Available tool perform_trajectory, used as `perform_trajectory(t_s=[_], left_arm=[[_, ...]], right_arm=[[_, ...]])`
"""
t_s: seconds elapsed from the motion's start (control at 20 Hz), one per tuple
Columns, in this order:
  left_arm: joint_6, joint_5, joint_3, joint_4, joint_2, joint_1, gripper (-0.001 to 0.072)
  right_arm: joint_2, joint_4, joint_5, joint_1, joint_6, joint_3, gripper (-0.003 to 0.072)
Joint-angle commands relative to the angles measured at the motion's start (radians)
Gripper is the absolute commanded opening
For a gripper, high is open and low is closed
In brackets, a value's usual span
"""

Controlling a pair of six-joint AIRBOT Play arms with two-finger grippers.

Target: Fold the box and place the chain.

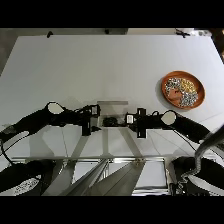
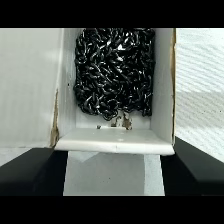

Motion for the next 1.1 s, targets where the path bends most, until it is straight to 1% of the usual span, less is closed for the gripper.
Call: perform_trajectory(t_s=[0.0, 0.1, 0.2, 0.25, 0.3, 0.5, 0.7, 0.85, 1.05], left_arm=[[0.000, 0.000, 0.000, 0.000, 0.000, 0.000, 0.0087], [0.000, 0.000, 0.000, 0.000, 0.000, 0.000, 0.0087], [0.000, 0.000, 0.000, 0.000, 0.000, 0.000, 0.0087], [0.000, 0.000, 0.000, 0.000, 0.000, 0.000, 0.0087], [0.000, 0.000, 0.000, 0.000, 0.000, 0.000, 0.0087], [0.000, 0.000, 0.000, 0.000, 0.000, 0.000, 0.0087], [0.000, 0.000, 0.000, 0.000, 0.000, 0.000, 0.0087], [0.000, 0.000, 0.000, 0.000, 0.000, 0.000, 0.0087], [0.000, 0.000, 0.000, 0.000, 0.000, 0.000, 0.0087]], right_arm=[[-0.014, 0.028, -0.009, 0.001, -0.012, 0.000, 0.0259], [-0.015, 0.028, -0.017, 0.001, -0.011, 0.000, 0.0162], [-0.015, 0.028, -0.017, 0.001, -0.011, 0.000, 0.0132], [-0.015, 0.028, -0.016, 0.001, -0.010, 0.000, 0.0044], [-0.014, 0.028, -0.016, 0.001, -0.010, 0.000, 0.0011], [-0.007, 0.027, -0.017, 0.001, 0.014, 0.000, 0.0011], [0.039, 0.008, -0.018, -0.004, 0.119, 0.000, 0.0010], [0.131, 0.008, -0.022, -0.004, 0.199, 0.000, 0.0010], [0.295, 0.008, -0.041, -0.004, 0.287, 0.001, 0.0010]])
